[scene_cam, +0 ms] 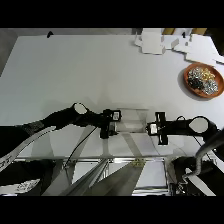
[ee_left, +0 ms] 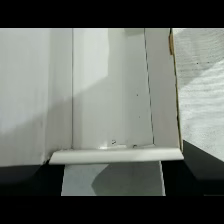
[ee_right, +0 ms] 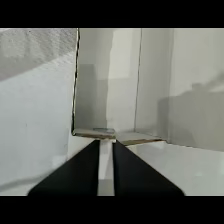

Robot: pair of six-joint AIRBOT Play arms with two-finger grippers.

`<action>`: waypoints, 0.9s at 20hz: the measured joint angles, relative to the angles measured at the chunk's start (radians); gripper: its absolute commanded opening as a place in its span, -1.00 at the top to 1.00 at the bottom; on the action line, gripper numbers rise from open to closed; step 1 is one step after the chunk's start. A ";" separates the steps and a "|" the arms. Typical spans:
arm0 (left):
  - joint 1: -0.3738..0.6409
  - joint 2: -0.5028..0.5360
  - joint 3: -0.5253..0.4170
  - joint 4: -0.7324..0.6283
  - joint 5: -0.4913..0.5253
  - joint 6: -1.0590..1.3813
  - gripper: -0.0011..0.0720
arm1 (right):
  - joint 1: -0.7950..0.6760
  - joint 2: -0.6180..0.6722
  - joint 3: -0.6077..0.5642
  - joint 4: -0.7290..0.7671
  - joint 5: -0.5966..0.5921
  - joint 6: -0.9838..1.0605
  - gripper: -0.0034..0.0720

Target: Fold the box and place the chain.

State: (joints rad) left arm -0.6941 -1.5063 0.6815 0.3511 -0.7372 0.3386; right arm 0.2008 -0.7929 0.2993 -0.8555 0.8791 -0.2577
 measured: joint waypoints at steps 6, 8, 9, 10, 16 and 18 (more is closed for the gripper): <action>0.000 0.000 0.000 0.000 0.000 -0.001 0.22 | 0.000 -0.020 -0.005 0.038 -0.021 -0.008 0.47; 0.000 0.000 0.000 0.000 0.000 0.000 0.22 | -0.008 -0.021 -0.005 0.028 -0.014 0.004 0.45; 0.000 0.000 0.000 0.000 0.000 0.000 0.22 | -0.019 -0.021 -0.005 0.016 -0.008 0.017 0.43; 0.000 0.000 0.000 0.000 0.000 0.000 0.22 | -0.031 -0.017 -0.005 0.006 0.000 0.025 0.43; 0.000 0.000 0.000 0.001 0.000 0.002 0.22 | -0.094 -0.005 -0.004 -0.001 0.029 0.034 0.17; 0.000 0.000 0.000 0.000 0.000 0.001 0.22 | -0.100 -0.014 -0.005 0.023 0.035 0.020 0.12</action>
State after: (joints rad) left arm -0.6941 -1.5063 0.6815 0.3515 -0.7376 0.3393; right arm 0.1005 -0.8066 0.2947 -0.8322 0.9146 -0.2375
